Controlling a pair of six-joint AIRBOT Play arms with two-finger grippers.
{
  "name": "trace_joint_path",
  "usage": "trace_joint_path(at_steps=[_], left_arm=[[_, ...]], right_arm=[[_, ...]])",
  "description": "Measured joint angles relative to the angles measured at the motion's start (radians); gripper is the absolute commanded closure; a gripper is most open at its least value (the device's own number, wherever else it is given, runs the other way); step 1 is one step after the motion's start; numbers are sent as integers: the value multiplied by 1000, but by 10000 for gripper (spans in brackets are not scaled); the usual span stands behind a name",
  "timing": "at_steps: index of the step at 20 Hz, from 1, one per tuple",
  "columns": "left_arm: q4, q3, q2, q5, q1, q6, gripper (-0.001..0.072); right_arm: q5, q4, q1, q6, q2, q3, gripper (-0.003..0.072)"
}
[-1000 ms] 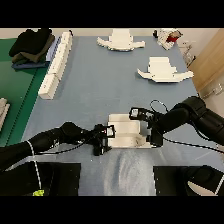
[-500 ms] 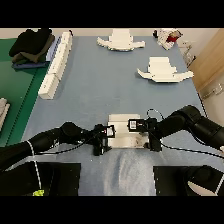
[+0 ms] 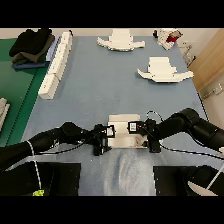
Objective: Fold the box.
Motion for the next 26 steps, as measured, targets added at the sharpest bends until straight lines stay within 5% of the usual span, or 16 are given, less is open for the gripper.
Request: trace_joint_path(at_steps=[3,14,16,17,18,26], left_arm=[[0,0,0,0,0,0,264],[0,0,0,0,0,0,264],[0,0,0,0,0,0,264],[0,0,0,0,0,0,264],[0,0,0,0,0,0,264],[0,0,0,0,0,0,264]], right_arm=[[3,12,0,4,0,-6,530],[64,101,1,6,-1,-8,542],[67,113,1,6,-3,-10,404],[71,120,1,6,-4,-12,215],[73,125,1,1,-5,-16,114],[100,164,1,-25,-7,-36,87]])
